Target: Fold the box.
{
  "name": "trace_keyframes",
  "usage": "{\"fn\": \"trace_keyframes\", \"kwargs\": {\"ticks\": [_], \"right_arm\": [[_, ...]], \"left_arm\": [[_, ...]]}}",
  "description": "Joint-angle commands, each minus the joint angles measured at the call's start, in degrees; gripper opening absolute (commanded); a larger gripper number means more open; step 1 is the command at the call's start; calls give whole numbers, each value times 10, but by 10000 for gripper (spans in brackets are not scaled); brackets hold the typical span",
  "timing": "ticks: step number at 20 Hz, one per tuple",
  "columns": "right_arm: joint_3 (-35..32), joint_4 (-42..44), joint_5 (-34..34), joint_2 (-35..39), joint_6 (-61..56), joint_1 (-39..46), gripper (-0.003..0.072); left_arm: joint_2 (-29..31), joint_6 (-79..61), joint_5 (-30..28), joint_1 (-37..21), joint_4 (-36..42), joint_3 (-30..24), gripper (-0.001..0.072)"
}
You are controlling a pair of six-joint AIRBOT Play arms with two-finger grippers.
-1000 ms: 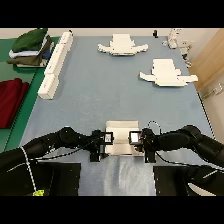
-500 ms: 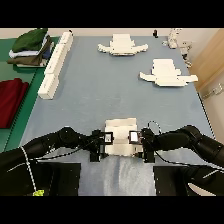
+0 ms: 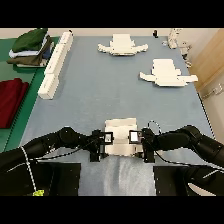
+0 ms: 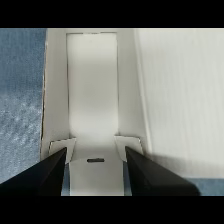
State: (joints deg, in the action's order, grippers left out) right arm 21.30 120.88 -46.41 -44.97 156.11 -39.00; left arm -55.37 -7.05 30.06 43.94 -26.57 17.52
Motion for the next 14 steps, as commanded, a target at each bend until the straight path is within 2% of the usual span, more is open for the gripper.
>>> {"fn": "trace_keyframes", "kwargs": {"ticks": [1, 9, 10, 12, 14], "right_arm": [[0, 0, 0, 0, 0, -1, 613], [0, 0, -5, 0, -1, 0, 602], [2, -2, -14, 1, -8, 0, 536], [9, -40, -37, 7, -99, 0, 252], [23, -127, -64, 22, -249, 0, 36]], "left_arm": [[0, 0, 0, 0, 0, 0, 423], [0, 0, 0, 0, 0, 0, 423], [0, 0, 0, 0, 0, 0, 422], [0, 0, 0, 0, 0, 0, 422], [0, 0, 0, 0, 0, 0, 422]]}}
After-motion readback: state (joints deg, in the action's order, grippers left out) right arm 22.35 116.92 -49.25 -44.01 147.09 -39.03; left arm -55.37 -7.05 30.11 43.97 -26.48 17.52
